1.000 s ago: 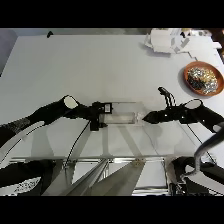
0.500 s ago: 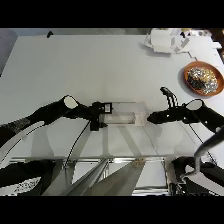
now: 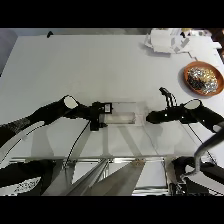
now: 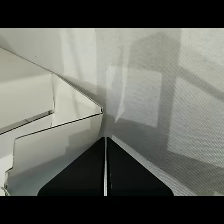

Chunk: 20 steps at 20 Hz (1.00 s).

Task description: Fold the box and place the chain.

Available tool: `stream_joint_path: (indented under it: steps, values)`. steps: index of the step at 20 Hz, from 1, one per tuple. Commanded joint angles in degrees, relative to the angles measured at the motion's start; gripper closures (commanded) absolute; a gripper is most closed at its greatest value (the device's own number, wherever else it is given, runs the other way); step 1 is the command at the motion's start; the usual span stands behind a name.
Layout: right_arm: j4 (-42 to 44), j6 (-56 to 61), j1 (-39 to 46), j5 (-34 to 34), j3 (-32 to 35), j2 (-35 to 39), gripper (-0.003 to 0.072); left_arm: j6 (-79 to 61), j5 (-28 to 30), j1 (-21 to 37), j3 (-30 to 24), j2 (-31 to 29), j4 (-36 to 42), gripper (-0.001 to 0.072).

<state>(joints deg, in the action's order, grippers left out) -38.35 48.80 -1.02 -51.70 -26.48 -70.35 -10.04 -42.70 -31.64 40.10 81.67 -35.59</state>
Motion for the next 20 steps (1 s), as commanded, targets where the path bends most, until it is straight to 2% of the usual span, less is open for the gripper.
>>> stream_joint_path:
  steps: [1, 6, 8, 10, 12, 13, 14, 16, 20]
  values:
    - [1.27, -0.68, -0.07, -0.13, 0.00, -0.20, 0.0678, 0.00, 0.02, 0.00, 0.02, 0.02, -0.02, 0.0499]
    - [8.33, -4.31, -0.11, -4.87, -0.02, 2.03, 0.0673, 0.00, 0.02, 0.00, 0.02, 0.02, -0.02, 0.0499]
    - [8.37, -4.28, -0.11, -5.22, -0.02, 4.66, 0.0576, 0.00, 0.02, 0.00, 0.02, 0.02, -0.02, 0.0499]
    - [8.44, -4.26, -0.17, -6.49, -0.02, 5.05, 0.0543, 0.00, 0.04, 0.00, 0.02, 0.02, -0.02, 0.0499]
    - [8.44, -4.28, -1.31, -7.32, -0.02, 5.09, 0.0357, 0.00, 0.00, 0.00, 0.02, 0.02, -0.02, 0.0499]
    - [8.46, -4.28, -2.27, -7.37, -0.02, 5.09, 0.0316, 0.00, 0.02, 0.00, 0.02, 0.02, -0.02, 0.0499]
    - [8.50, -4.28, -3.23, -7.17, -0.02, 5.09, 0.0310, 0.00, 0.02, 0.00, 0.02, 0.02, -0.02, 0.0499]
    - [8.90, -3.98, -5.05, -6.19, -0.07, 5.11, 0.0210, 0.00, 0.02, 0.00, 0.02, 0.02, -0.02, 0.0499]
    - [8.31, -1.36, -8.31, -2.93, -1.73, 5.09, 0.0209, 0.00, 0.04, 0.00, 0.02, 0.02, -0.02, 0.0499]
